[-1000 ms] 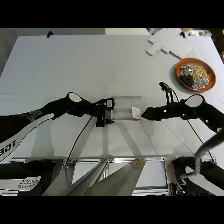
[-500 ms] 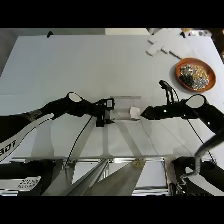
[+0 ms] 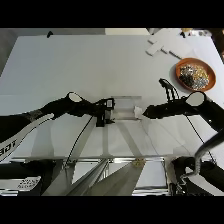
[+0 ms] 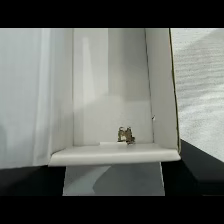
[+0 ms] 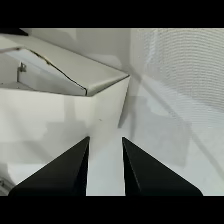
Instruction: Fold the box and place the chain.
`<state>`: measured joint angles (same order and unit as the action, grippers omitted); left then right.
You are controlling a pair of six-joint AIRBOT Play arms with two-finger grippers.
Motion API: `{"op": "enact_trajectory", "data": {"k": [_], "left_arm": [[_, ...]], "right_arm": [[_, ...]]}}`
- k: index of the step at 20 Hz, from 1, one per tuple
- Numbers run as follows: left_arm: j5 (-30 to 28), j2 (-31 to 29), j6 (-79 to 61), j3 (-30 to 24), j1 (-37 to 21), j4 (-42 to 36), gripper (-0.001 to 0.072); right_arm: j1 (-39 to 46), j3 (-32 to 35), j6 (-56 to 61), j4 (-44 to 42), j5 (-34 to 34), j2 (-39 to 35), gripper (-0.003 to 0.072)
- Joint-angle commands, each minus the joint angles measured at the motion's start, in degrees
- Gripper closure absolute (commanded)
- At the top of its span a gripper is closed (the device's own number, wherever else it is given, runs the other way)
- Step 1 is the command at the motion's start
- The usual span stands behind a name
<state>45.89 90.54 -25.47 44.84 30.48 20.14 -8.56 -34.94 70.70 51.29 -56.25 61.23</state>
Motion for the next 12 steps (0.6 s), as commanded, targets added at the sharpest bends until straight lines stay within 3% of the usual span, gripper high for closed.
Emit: {"op": "enact_trajectory", "data": {"k": [1, 7, 8, 9, 12], "left_arm": [[0.0, 0.0, 0.0, 0.0, 0.0, 0.0, 0.0677], [0.0, 0.0, 0.0, 0.0, 0.0, 0.0, 0.0677], [0.0, 0.0, 0.0, 0.0, 0.0, 0.0, 0.0677], [0.0, 0.0, 0.0, 0.0, 0.0, 0.0, 0.0677], [0.0, 0.0, 0.0, 0.0, 0.0, 0.0, 0.0677]], "right_arm": [[-0.1, -2.1, 1.1, 1.2, -1.2, 0.0, 0.04], [-2.8, -2.1, 1.6, 1.4, 0.0, 0.5, 0.0385], [-4.0, -2.1, 2.8, 1.8, 1.1, 1.0, 0.0331], [-5.2, -2.1, 5.9, 3.0, 2.1, 1.6, 0.0225], [-8.3, -2.6, 13.9, 9.7, 3.2, 2.4, 0.0204]]}}
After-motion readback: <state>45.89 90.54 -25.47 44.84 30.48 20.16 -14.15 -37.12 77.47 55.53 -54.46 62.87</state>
